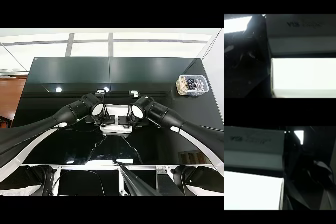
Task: Fold the box and place the chain.
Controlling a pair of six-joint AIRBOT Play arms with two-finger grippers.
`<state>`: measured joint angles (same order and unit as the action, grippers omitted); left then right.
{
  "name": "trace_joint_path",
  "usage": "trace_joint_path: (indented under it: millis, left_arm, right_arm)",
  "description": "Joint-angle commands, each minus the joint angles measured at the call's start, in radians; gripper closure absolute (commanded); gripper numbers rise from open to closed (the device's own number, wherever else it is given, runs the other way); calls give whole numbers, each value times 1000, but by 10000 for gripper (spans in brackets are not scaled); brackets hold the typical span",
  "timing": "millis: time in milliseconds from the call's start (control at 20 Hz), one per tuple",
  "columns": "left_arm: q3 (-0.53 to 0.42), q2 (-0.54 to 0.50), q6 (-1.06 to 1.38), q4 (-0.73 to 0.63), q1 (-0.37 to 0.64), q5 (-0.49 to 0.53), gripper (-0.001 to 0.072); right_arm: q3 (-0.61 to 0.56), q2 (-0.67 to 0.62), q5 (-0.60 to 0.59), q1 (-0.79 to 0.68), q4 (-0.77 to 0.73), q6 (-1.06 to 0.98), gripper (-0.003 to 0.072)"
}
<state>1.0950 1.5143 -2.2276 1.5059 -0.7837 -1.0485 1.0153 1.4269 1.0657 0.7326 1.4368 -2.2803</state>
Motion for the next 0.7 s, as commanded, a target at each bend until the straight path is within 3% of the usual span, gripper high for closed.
trace_joint_path:
  millis: [0,100,150,200,250,300,500,550,600,650]
  left_arm:
    - [1,-1,0,0,1,0,685]
    - [1,-1,0,0,1,0,685]
    - [1,0,0,0,1,0,685]
    - [1,-1,0,0,0,0,685]
    - [1,0,0,0,0,0,685]
    - [1,0,0,0,1,0,685]
    - [1,0,0,0,0,0,685]
    - [1,0,0,0,1,0,685]
    - [1,0,0,0,0,0,685]
    - [1,0,0,0,1,1,685]
  right_arm:
    - [2,8,3,1,-3,-17,390]
    - [2,8,3,1,-3,-25,395]
    - [2,8,3,1,-3,-26,528]
    - [2,8,0,1,-3,-27,563]
    - [2,8,-5,1,-4,-31,652]
    - [2,8,-8,1,-4,-35,671]
    - [2,8,-8,1,-3,-42,670]
    - [2,8,-8,1,-3,-42,637]
    - [2,8,-8,1,-3,-42,487]
    - [2,8,-8,1,-3,-42,490]
